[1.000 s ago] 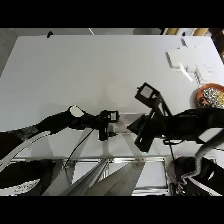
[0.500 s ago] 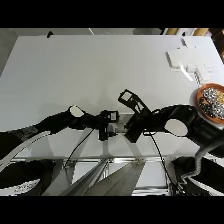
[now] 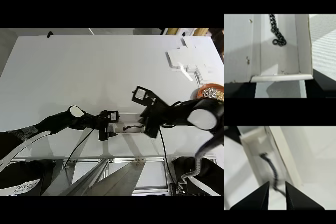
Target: Fold the box and place the chain.
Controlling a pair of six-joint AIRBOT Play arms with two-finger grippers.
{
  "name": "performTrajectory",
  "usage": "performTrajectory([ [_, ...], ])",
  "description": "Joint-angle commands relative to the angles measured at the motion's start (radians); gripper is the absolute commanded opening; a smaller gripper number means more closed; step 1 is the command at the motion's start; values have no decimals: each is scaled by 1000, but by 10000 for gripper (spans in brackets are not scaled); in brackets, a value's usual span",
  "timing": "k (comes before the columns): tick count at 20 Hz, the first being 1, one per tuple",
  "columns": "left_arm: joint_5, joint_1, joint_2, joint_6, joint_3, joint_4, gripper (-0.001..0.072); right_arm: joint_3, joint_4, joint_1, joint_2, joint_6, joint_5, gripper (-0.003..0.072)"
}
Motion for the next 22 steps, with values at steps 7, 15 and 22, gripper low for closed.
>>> performTrajectory([
  [7,0,0,1,0,0,0,344,-240,-7,-449,29,-780,-64,218],
  [15,0,0,1,0,-1,0,344,-344,11,-449,-180,-901,-264,218],
  [22,0,0,1,0,0,0,344,-344,93,-449,-219,-980,-288,216],
])
